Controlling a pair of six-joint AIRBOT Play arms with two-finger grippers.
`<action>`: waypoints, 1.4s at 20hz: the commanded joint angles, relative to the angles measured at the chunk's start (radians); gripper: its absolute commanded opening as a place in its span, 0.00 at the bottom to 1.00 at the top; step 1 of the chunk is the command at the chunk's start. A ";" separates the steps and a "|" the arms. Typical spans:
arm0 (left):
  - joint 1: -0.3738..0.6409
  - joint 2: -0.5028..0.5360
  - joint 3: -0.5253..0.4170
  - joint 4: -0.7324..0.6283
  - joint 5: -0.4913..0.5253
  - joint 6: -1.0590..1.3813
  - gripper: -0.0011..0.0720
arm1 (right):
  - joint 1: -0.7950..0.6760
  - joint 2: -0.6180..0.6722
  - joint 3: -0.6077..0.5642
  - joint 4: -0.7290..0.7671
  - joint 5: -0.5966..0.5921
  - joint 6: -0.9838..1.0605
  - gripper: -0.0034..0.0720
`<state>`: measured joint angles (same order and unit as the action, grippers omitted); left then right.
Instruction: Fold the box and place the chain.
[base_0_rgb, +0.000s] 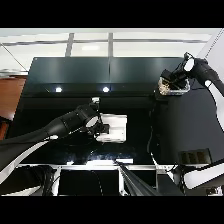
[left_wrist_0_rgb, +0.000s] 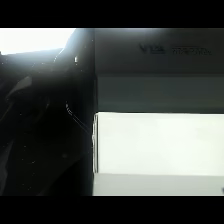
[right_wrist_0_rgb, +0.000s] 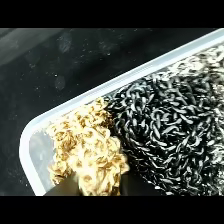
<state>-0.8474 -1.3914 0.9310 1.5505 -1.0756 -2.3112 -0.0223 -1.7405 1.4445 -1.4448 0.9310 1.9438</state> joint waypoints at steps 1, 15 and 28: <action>0.000 0.000 0.001 0.000 0.000 0.000 0.06 | -0.002 -0.003 0.033 0.028 0.065 -0.081 0.09; 0.000 0.000 0.001 -0.008 -0.003 0.000 0.06 | -0.027 0.511 0.148 -0.023 0.195 -0.335 0.08; 0.000 0.000 0.001 -0.006 0.002 0.000 0.06 | 0.102 0.721 0.284 0.281 0.645 -0.646 0.08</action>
<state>-0.8474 -1.3914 0.9310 1.5425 -1.0794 -2.3112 0.0135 -1.0439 1.7264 -1.2217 1.4757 1.3609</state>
